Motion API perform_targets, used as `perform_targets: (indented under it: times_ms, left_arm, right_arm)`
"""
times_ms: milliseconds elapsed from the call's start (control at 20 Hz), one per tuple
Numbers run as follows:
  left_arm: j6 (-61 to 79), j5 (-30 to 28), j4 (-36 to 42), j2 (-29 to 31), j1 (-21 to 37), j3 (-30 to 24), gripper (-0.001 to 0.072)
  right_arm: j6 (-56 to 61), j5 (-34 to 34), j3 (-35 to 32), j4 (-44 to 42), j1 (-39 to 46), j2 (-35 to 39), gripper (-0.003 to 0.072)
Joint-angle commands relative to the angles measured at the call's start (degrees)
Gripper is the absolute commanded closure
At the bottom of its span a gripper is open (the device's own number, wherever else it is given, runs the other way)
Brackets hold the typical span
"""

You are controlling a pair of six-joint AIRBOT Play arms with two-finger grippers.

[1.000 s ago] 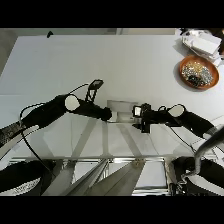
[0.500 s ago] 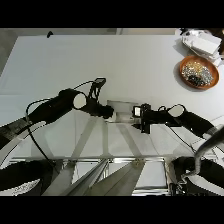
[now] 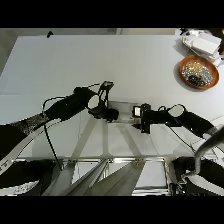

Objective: Fold the box and place the chain.

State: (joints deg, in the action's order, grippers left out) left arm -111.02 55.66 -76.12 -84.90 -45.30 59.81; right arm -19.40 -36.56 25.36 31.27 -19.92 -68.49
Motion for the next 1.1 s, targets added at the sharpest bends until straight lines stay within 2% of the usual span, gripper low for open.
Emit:
perform_targets:
  times_ms: [0, 150, 350, 500, 600, 700, 850, 950, 1000, 1050]
  left_arm:
    - [-3.9, 0.7, -2.6, -0.8, -0.7, 0.4, 0.0321]
    - [-6.3, 0.4, -2.8, -2.7, -1.3, 0.4, 0.0327]
    - [-6.5, -1.5, -3.0, -3.7, -2.3, 0.4, 0.0375]
    - [-6.4, -1.7, -3.0, -3.7, -2.3, 0.4, 0.0515]
    - [-6.4, -1.7, -3.0, -3.7, -2.5, 0.4, 0.0639]
    - [-6.4, -1.9, -3.4, -3.7, -2.8, 0.4, 0.0708]
    - [-6.4, -2.1, -3.5, -3.7, -2.8, 0.4, 0.0687]
    - [-6.4, -2.1, -3.4, -3.7, -2.8, 0.4, 0.0539]
    - [-6.4, -2.1, -3.4, -3.7, -2.8, 0.4, 0.0486]
    - [-6.4, -2.3, -3.4, -3.7, -2.8, 0.4, 0.0478]
  right_arm:
    - [0.0, 0.0, 0.0, 0.0, 0.0, 0.0, 0.0175]
    - [0.0, 0.0, 0.0, 0.0, 0.0, 0.0, 0.0175]
    - [0.0, 0.0, 0.0, 0.0, 0.0, 0.0, 0.0175]
    - [0.0, 0.0, 0.0, 0.0, 0.0, 0.0, 0.0175]
    - [0.0, 0.0, 0.0, 0.0, 0.0, 0.0, 0.0175]
    - [0.0, 0.0, 0.0, 0.0, 0.0, 0.0, 0.0175]
    - [0.0, 0.0, 0.0, 0.0, 0.0, 0.0, 0.0175]
    - [0.0, 0.0, 0.0, 0.0, 0.0, 0.0, 0.0175]
    - [0.0, 0.0, 0.0, 0.0, 0.0, 0.0, 0.0175]
    - [0.0, 0.0, 0.0, 0.0, 0.0, 0.0, 0.0175]
